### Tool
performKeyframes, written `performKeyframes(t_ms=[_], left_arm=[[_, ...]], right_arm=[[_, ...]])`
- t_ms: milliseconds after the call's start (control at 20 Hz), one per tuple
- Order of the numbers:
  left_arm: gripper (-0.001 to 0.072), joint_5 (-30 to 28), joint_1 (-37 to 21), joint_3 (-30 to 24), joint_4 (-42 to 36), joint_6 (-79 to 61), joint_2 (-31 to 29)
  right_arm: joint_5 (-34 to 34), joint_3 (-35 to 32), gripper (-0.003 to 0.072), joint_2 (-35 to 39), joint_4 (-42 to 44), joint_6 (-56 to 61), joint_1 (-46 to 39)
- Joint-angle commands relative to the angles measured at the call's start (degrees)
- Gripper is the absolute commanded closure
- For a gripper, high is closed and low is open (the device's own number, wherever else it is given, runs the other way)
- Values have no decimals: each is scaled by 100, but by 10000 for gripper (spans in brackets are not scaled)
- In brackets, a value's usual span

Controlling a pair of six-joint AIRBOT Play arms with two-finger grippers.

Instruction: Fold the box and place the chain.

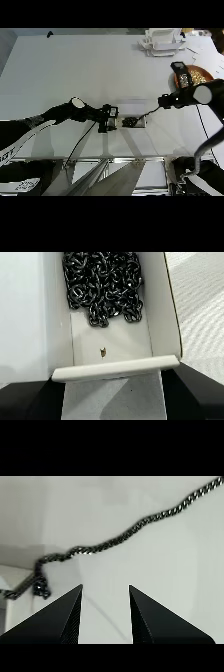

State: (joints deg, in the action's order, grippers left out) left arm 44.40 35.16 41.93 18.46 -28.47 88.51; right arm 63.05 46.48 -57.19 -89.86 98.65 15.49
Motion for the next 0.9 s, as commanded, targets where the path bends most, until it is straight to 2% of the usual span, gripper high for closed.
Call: performKeyframes(t_ms=[0,50,150,550,850], left_arm=[[570,0,-4,-2,0,0,-2],[570,-2,-4,-2,0,0,-2],[570,0,-4,-2,0,0,-2],[570,0,-4,-2,0,0,-2],[570,-2,-4,-2,0,0,-2]], right_arm=[[-212,-210,357,-603,-184,179,-20],[-330,-210,360,-774,-184,195,-20],[-610,-210,417,-1034,-184,269,-20],[-1119,-210,429,-1738,-188,507,-20],[-1287,-210,450,-1921,-188,614,-20]])
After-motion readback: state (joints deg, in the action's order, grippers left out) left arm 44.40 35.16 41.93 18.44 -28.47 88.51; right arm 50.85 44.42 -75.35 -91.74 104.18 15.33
